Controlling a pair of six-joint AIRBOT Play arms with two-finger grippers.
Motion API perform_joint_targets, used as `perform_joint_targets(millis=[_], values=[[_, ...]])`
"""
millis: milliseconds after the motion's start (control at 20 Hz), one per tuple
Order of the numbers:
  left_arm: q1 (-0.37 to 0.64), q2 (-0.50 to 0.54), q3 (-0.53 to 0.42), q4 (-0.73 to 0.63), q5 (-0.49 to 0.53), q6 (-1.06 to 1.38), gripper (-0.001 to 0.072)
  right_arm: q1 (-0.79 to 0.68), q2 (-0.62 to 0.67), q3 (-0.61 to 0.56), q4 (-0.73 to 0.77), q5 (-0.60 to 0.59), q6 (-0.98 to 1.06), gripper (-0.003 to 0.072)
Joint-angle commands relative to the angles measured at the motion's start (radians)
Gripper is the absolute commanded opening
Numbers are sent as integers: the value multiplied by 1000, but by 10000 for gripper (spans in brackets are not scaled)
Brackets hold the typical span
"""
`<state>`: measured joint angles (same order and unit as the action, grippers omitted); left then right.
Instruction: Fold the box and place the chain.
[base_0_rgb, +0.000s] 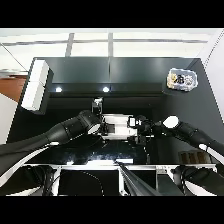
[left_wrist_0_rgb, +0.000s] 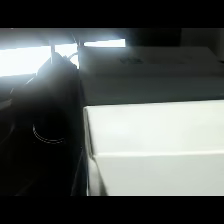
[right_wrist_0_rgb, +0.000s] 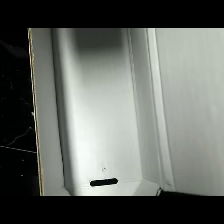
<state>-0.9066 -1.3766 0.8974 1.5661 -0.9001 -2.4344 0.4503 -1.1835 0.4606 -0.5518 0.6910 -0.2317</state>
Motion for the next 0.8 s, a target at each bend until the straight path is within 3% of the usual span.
perform_joint_targets(millis=[0, 450, 700, 750], values=[[2, -7, 2, 16, 2, -5, 246, 0, 0, 0, 0, 1, 0, 467], [2, -41, 55, 31, -1, -5, 231, 0, 0, 0, 0, 1, 0, 467], [2, -63, 56, 30, -65, -5, 228, 0, 0, 0, 0, 1, 0, 467], [2, -63, 56, 30, -64, -5, 199, 0, 0, 0, 0, 1, 0, 467]])
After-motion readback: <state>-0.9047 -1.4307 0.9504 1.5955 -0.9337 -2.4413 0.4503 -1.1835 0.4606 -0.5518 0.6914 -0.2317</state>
